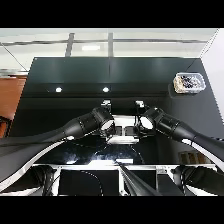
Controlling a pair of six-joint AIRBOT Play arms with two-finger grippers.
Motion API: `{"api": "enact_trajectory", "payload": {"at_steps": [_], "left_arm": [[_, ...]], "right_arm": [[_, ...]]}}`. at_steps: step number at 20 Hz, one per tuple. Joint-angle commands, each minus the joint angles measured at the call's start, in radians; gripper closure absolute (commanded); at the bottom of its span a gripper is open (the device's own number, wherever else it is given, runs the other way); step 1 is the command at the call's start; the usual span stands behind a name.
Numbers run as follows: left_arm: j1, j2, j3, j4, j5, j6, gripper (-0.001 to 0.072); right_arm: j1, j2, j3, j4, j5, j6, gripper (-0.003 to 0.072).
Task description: Fold the box and place the chain.
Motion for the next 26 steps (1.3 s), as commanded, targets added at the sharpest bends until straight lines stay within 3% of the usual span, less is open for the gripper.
{"api": "enact_trajectory", "payload": {"at_steps": [1,2,4,6,10,11,12,15,19,23,26], "left_arm": [[0.001,0.001,0.001,0.003,0.002,0.003,0.0681],[0.001,0.001,0.001,0.003,0.002,0.003,0.0681],[0.001,0.001,0.001,0.003,0.002,0.003,0.0681],[0.001,0.001,0.001,0.003,0.001,0.003,0.0681],[0.000,0.001,0.001,0.003,0.001,0.003,0.0681],[0.001,0.001,0.001,0.003,0.001,0.003,0.0681],[0.001,0.001,0.001,0.003,0.001,0.003,0.0681],[0.001,0.001,0.001,0.003,0.001,0.003,0.0681],[0.001,0.001,0.001,0.003,0.002,0.003,0.0681],[0.001,0.001,0.001,0.003,0.001,0.003,0.0681],[0.001,0.001,0.001,0.003,0.002,0.003,0.0681]], "right_arm": [[0.000,0.000,0.001,0.000,-0.003,-0.002,0.0614],[0.000,0.000,0.001,0.000,-0.003,-0.002,0.0528],[0.000,0.000,0.001,0.000,-0.003,-0.004,0.0525],[0.001,0.000,0.001,0.000,-0.009,-0.004,0.0678],[0.000,0.000,0.001,0.001,-0.022,-0.003,0.0661],[-0.003,0.001,0.001,0.001,-0.020,-0.002,0.0487],[-0.005,0.003,0.003,-0.001,-0.008,-0.003,0.0409],[-0.010,0.029,0.027,-0.003,0.042,-0.037,0.0408],[-0.012,0.170,0.030,-0.024,0.089,-0.090,0.0408],[-0.071,0.399,0.030,-0.042,0.116,-0.106,0.0408],[-0.182,0.547,0.029,-0.230,0.142,-0.107,0.0408]]}}
